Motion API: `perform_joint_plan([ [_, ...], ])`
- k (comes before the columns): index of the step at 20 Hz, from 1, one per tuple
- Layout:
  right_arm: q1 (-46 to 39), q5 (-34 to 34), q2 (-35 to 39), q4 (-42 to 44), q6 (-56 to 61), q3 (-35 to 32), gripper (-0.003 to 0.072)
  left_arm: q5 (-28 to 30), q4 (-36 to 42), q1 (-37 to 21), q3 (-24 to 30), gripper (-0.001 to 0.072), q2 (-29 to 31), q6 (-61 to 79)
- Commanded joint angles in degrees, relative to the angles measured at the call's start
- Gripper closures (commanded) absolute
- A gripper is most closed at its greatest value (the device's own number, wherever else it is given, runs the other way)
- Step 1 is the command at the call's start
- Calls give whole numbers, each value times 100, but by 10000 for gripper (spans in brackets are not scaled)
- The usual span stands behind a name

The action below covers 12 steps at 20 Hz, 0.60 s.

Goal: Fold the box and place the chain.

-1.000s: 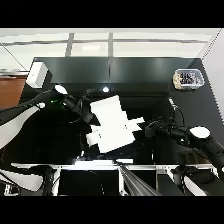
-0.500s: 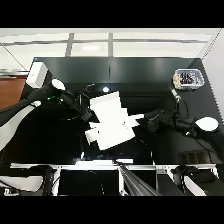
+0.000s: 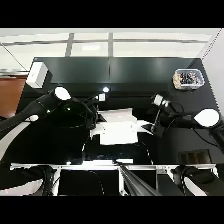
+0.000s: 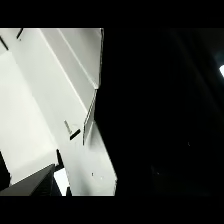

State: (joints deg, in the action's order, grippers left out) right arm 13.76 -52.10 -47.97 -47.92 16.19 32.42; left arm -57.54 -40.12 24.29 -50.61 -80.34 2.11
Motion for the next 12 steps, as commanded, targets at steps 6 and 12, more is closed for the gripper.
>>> perform_joint_plan([
  [6, 791, 476, -291, -673, -605, -511, -23, 474, -140, 164, 48, 683, -407, 345],
  [12, 960, 566, -986, -289, -1132, -551, -23, 437, -142, 164, 33, 683, -455, -22],
])
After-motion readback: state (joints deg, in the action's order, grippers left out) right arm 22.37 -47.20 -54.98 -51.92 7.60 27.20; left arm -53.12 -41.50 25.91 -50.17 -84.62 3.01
